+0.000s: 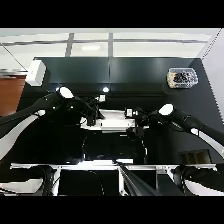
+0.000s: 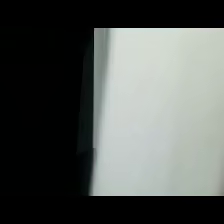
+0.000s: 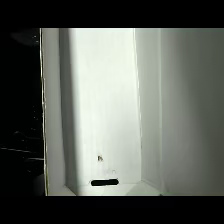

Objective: Fold the box and place the chain.

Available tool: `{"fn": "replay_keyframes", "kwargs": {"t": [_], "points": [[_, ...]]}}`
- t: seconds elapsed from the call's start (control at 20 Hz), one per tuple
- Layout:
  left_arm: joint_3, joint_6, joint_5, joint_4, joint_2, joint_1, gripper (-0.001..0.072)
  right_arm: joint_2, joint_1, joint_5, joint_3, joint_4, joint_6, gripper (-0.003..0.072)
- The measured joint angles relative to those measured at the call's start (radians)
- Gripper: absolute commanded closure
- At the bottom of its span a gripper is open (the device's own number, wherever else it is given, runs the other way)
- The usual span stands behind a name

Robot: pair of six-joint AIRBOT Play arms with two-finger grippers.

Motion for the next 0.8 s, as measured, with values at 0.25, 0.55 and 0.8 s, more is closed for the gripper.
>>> {"fn": "replay_keyframes", "kwargs": {"t": [0.25, 0.55, 0.8], "points": [[0.007, -0.038, -0.009, 0.027, 0.069, 0.035, 0.0126, 0.000, 0.000, 0.011, 0.000, -0.006, 0.000, 0.0273], [0.008, -0.307, -0.100, 0.229, 0.218, 0.065, 0.0209, 0.000, 0.000, 0.018, 0.000, -0.009, 0.000, 0.0596], [-0.001, -0.533, -0.275, 0.157, 0.270, 0.060, 0.0685, 0.000, 0.000, 0.022, 0.000, -0.013, 0.000, 0.0611]]}}
